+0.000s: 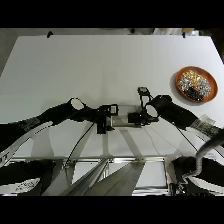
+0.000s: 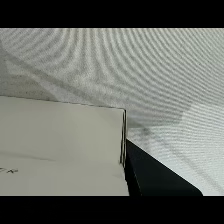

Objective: Fold the box and place the chain.

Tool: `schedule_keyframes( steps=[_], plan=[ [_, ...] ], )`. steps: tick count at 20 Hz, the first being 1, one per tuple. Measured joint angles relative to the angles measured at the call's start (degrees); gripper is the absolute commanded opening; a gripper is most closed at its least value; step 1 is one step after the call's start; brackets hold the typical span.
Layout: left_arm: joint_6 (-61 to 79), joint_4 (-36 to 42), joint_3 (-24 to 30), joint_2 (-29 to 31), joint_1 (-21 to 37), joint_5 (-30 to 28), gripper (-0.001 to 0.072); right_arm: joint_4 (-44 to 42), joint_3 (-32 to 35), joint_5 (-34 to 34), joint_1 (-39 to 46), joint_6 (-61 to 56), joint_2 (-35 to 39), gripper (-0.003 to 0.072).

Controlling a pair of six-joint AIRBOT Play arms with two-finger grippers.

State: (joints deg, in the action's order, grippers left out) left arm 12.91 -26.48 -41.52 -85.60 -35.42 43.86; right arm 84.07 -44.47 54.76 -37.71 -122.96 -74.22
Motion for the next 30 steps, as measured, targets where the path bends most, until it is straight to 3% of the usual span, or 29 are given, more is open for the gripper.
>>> schedule_keyframes(
  steps=[4,9,15,20,27,30],
  plan=[
    [-0.1,0.1,0.0,0.0,0.0,0.0,0.0362,1.7,0.0,0.2,0.0,2.2,3.0,0.0231],
    [-0.2,0.1,0.0,0.0,0.0,0.1,0.0362,2.2,-0.6,2.4,0.0,10.8,13.1,0.0247],
    [-0.2,0.1,0.0,0.0,0.0,0.1,0.0362,7.5,-11.0,4.0,1.8,24.4,21.9,0.0247],
    [-0.2,0.1,0.0,0.0,0.0,0.1,0.0362,11.3,-16.3,4.3,16.0,31.3,20.0,0.0247],
    [-0.2,0.1,0.0,0.0,0.0,0.1,0.0362,11.6,-17.6,3.9,37.4,36.9,10.1,0.0248],
    [-0.2,0.1,0.0,0.0,0.0,0.1,0.0362,11.0,-17.7,2.6,41.5,38.0,4.6,0.0306]
  ],
)
